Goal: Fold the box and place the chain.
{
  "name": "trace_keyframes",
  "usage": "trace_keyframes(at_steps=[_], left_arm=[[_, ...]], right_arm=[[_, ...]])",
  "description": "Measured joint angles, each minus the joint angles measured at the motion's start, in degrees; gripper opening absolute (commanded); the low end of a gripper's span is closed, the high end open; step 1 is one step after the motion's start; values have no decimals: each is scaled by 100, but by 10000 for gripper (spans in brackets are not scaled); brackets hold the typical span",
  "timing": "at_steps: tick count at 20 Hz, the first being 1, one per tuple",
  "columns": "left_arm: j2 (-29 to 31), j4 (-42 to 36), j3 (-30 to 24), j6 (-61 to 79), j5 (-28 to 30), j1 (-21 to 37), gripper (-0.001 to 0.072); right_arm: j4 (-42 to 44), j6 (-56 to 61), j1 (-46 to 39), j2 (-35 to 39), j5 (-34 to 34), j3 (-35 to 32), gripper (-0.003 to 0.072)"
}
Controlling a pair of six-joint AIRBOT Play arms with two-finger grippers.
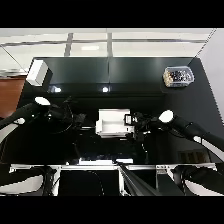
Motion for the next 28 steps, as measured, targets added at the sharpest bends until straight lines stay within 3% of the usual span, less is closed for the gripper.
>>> trace_keyframes(at_steps=[2,5,7,13,14,15,17,23,25,28], left_arm=[[-2,-70,101,2,-24,-140,570],[-2,-70,308,-223,15,-457,483],[4,55,476,-476,105,-675,482],[11,1029,1169,-1786,203,-1329,480],[11,1204,1272,-2013,210,-1432,462],[11,1388,1357,-2236,212,-1526,399],[11,1781,1495,-2649,221,-1716,396],[13,2710,1641,-3713,455,-2280,395],[13,2927,1655,-3978,581,-2439,345],[13,3285,1661,-4389,680,-2669,330]], right_arm=[[0,0,0,0,0,0,85],[0,0,0,0,0,0,86],[0,0,0,0,0,0,86],[0,0,0,0,0,0,86],[0,0,0,0,0,0,85],[0,0,0,0,0,0,86],[0,0,0,0,0,0,86],[0,0,0,0,0,0,86],[0,0,0,0,0,0,86],[2,0,0,0,2,0,85]])
